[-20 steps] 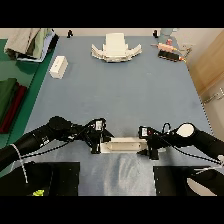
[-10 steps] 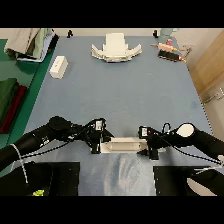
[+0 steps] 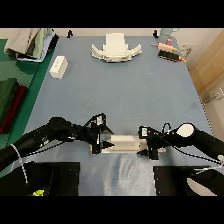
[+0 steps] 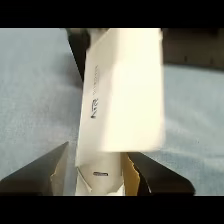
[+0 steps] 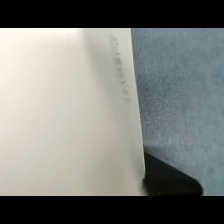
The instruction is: Fold the box.
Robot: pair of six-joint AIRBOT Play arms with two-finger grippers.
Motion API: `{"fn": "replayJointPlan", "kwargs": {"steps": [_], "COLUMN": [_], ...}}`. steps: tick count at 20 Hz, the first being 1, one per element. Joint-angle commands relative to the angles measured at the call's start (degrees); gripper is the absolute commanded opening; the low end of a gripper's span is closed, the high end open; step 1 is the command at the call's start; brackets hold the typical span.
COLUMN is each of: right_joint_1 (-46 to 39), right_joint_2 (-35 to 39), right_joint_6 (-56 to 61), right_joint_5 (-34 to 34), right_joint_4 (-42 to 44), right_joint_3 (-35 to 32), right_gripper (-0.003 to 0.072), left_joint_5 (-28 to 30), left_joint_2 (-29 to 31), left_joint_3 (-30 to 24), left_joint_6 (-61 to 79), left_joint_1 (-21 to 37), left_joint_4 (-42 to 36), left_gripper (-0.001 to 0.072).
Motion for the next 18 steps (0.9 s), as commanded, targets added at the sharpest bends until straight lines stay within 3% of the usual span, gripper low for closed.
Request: {"fn": "replayJointPlan", "kwargs": {"steps": [1,4,6,7,9,11,14,18], "right_joint_1": [0.0,0.0,0.0,0.0,0.0,0.0,0.0,0.0], "right_joint_2": [0.0,0.0,0.0,0.0,0.0,0.0,0.0,0.0], "right_joint_6": [0.0,0.0,0.0,0.0,0.0,0.0,0.0,0.0], "right_joint_5": [0.0,0.0,0.0,0.0,0.0,0.0,0.0,0.0], "right_joint_4": [0.0,0.0,0.0,0.0,0.0,0.0,0.0,0.0], "right_joint_3": [0.0,0.0,0.0,0.0,0.0,0.0,0.0,0.0], "right_gripper": [0.0545,0.0545,0.0545,0.0545,0.0545,0.0545,0.0545,0.0545], "left_joint_5": [0.3,-0.7,-4.3,-7.3,-14.6,-17.2,-6.7,11.1], "left_joint_2": [3.2,11.9,18.8,21.8,25.5,25.7,22.2,10.3], "left_joint_3": [0.1,0.2,0.2,0.2,0.2,0.1,0.2,1.2], "left_joint_6": [-11.2,-32.0,-47.3,-53.9,-63.9,-78.5,-92.4,-98.4], "left_joint_1": [0.1,0.1,0.1,0.1,-0.4,-2.7,-10.4,-21.1], "left_joint_4": [4.9,21.2,30.2,31.8,31.9,31.6,27.9,19.6], "left_gripper": [0.0488,0.0488,0.0486,0.0412,0.0049,0.0012,0.0012,0.0012]}}
